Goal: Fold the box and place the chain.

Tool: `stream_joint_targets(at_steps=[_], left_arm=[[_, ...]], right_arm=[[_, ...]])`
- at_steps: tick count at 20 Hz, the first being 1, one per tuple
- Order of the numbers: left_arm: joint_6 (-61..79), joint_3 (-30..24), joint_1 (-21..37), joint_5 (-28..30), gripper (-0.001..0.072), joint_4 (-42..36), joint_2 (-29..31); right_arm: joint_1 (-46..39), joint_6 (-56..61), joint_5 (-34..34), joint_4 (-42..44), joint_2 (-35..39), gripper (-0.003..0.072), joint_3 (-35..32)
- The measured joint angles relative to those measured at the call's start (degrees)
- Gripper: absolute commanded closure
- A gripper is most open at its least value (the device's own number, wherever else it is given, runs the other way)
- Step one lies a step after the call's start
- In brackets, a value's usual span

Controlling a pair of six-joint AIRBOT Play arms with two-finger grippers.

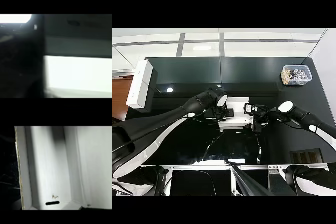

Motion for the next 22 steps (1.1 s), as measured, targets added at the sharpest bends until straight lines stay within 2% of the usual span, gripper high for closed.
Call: stream_joint_targets(at_steps=[3,4,5,6,14,15,16,18,22], left_arm=[[-0.22,-0.02,0.0,0.2,0.0683,-0.13,-0.02],[-0.22,-0.02,0.0,0.24,0.0683,-0.17,0.0],[-0.22,-0.02,0.0,0.26,0.0683,-0.17,0.0],[-0.28,-0.02,0.0,0.42,0.0683,-0.35,0.0],[1.99,-0.02,0.0,0.42,0.0682,-0.48,-0.02],[2.1,-0.02,0.0,0.42,0.0682,-0.48,-0.02],[2.19,0.0,0.0,0.39,0.0682,-0.48,-0.02],[2.4,-0.02,0.0,0.35,0.0682,-0.44,-0.02],[2.45,0.0,0.0,0.35,0.0682,-0.42,-0.02]], right_arm=[[0.0,0.02,-0.02,0.0,0.0,0.0556,0.0],[0.0,0.02,-0.02,0.02,0.0,0.0399,0.0],[0.0,0.04,-0.02,0.02,0.0,0.0058,0.0],[0.0,0.13,-0.22,0.13,0.02,-0.0008,0.0],[-0.42,2.56,1.75,-6.21,6.21,-0.0003,-0.04],[-0.46,2.67,1.88,-7.15,6.75,0.0074,-0.07],[-0.48,2.75,1.92,-7.85,7.15,0.0258,-0.04],[-0.5,2.91,2.32,-8.7,7.65,0.0442,-0.07],[-0.5,2.95,2.29,-8.52,8.02,0.0444,-0.07]])
